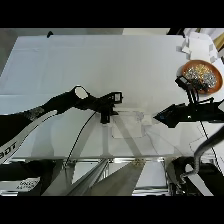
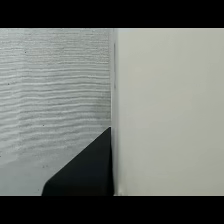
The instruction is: Fold the box and place the chain.
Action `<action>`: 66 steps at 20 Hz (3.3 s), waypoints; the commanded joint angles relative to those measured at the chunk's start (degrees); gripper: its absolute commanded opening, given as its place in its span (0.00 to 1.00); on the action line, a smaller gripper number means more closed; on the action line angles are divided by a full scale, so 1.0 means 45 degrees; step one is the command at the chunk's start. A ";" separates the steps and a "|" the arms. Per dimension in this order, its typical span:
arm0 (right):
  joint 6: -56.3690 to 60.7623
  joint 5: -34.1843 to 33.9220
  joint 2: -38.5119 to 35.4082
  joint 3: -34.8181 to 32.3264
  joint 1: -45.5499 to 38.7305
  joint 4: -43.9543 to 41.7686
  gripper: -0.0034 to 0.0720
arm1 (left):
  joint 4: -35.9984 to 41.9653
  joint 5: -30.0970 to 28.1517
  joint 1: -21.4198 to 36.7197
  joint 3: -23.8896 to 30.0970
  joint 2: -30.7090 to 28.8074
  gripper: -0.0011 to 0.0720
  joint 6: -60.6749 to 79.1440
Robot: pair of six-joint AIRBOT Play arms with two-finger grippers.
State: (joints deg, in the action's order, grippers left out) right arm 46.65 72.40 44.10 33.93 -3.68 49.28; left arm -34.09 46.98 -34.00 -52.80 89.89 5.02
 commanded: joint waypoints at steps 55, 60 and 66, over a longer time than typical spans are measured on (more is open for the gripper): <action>-0.5824 -0.9131 -0.1409 -0.5401 0.8238 0.4755 0.88 | -0.0063 0.0092 -0.0005 -0.0015 0.0005 0.03 -0.0029; -0.5853 -1.0486 -0.0631 -0.5401 0.9165 0.4755 0.88 | -0.0063 0.0092 -0.0005 -0.0015 0.0005 0.03 -0.0029; -0.5853 -1.0734 -0.0631 -0.5202 0.9384 0.4760 0.88 | -0.0063 0.0092 -0.0005 -0.0019 0.0005 0.03 -0.0029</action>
State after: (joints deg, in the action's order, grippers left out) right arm 20.14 26.15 41.08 9.91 38.09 70.89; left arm -34.50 47.40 -33.98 -52.86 89.86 4.89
